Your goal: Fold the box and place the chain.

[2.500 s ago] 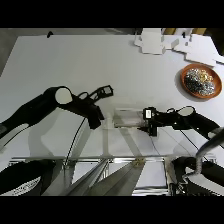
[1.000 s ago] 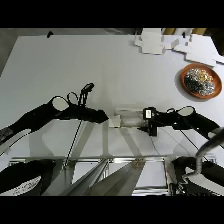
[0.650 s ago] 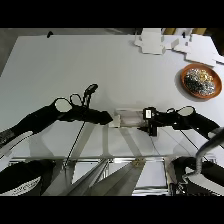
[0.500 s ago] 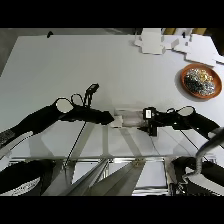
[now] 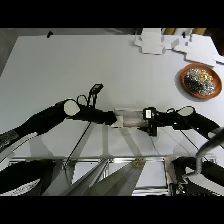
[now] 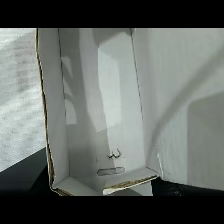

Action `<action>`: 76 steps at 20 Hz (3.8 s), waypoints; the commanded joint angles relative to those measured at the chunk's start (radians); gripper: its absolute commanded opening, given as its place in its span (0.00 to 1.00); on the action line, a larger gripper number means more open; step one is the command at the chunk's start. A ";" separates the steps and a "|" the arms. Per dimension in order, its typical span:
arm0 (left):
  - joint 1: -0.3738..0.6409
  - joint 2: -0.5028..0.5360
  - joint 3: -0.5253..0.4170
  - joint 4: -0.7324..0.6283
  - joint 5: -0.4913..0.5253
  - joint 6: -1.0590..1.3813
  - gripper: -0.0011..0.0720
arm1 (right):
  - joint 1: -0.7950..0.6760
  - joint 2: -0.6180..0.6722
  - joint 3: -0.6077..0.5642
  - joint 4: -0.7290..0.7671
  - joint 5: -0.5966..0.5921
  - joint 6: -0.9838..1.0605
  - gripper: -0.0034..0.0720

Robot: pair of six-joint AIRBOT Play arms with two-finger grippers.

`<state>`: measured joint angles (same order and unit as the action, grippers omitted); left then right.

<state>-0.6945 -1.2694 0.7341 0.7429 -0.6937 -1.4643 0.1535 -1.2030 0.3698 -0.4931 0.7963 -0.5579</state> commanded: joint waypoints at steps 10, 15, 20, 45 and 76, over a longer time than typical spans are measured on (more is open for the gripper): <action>-0.143 -0.140 0.212 0.406 -0.124 -0.527 0.56 | 0.000 0.000 0.000 0.000 0.001 0.000 0.59; -0.187 -0.213 0.318 0.596 -0.295 -0.780 0.53 | 0.000 0.000 0.000 0.000 0.000 0.000 0.59; -0.221 -0.303 0.447 0.708 -0.410 -0.893 0.48 | 0.000 0.000 0.000 0.000 0.000 0.000 0.59; -0.245 -0.432 0.567 0.682 -0.497 -0.940 0.06 | 0.000 0.000 0.000 0.000 0.000 0.000 0.59; 0.089 -0.188 0.036 -0.190 -0.109 1.733 0.93 | 0.000 0.000 0.000 0.000 0.000 0.000 0.59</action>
<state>-0.6029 -1.4395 0.7788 0.6315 -0.8333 0.2028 0.1535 -1.2026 0.3698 -0.4934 0.7967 -0.5583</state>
